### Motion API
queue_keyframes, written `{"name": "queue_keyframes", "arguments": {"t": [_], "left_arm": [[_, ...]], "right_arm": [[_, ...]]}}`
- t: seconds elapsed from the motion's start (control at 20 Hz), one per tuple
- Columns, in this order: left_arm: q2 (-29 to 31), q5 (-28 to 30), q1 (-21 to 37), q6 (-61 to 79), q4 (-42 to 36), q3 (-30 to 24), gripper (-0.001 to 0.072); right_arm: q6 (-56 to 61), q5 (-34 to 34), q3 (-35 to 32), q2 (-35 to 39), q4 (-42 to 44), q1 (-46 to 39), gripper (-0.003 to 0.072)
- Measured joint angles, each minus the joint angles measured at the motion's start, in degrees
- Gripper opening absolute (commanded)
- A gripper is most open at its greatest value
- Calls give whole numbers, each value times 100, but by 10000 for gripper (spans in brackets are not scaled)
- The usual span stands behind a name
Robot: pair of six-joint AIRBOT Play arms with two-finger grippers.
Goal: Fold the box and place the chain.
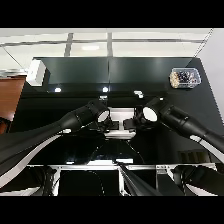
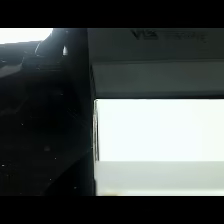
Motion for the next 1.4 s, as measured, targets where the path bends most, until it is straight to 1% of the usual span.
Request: {"name": "queue_keyframes", "arguments": {"t": [0.3, 0.4, 0.55, 0.65, 0.7, 0.75, 0.8, 0.9, 1.0, 1.1, 1.2, 1.25, 1.3, 1.4], "left_arm": [[0, -15, 0, -2, 11, 0, 27], [0, -17, 0, -2, 24, 0, 27], [0, -17, 0, -2, 24, 0, 27], [0, -17, 0, -2, 24, 0, 27], [0, -20, 0, -2, 24, 0, 27], [0, -20, 0, -2, 24, 0, 27], [0, -17, 0, -2, 24, 0, 27], [0, -20, 0, -2, 22, 0, 28], [0, -20, 0, -2, 24, 0, 27], [0, -20, 0, -2, 22, 0, 27], [0, -22, 0, -2, 22, 0, 27], [0, -22, 0, -2, 22, 0, 27], [0, -22, 0, -2, 22, 0, 27], [0, -22, 0, -2, 22, 0, 27]], "right_arm": [[-208, 321, 0, 920, -501, -293, 455], [-236, 350, 0, 1237, -841, -483, 455], [-269, 302, -11, 1528, -1794, -885, 455], [-278, -17, -57, 1604, -2518, -1281, 459], [-278, -304, -92, 1620, -2785, -1523, 674], [-275, -688, -136, 1609, -2997, -1834, 720], [-275, -1073, -166, 1558, -3132, -2151, 720], [-275, -1784, -210, 1316, -3139, -2837, 720], [-321, -2306, -184, 922, -3010, -3456, 720], [-361, -2693, 76, 398, -2870, -3958, 720], [-400, -2870, 675, -315, -2651, -4385, 720], [-479, -2841, 1038, -688, -2474, -4544, 638], [-627, -2756, 1473, -1117, -2251, -4693, 606], [-955, -2463, 2304, -1912, -1781, -4898, 606]]}}
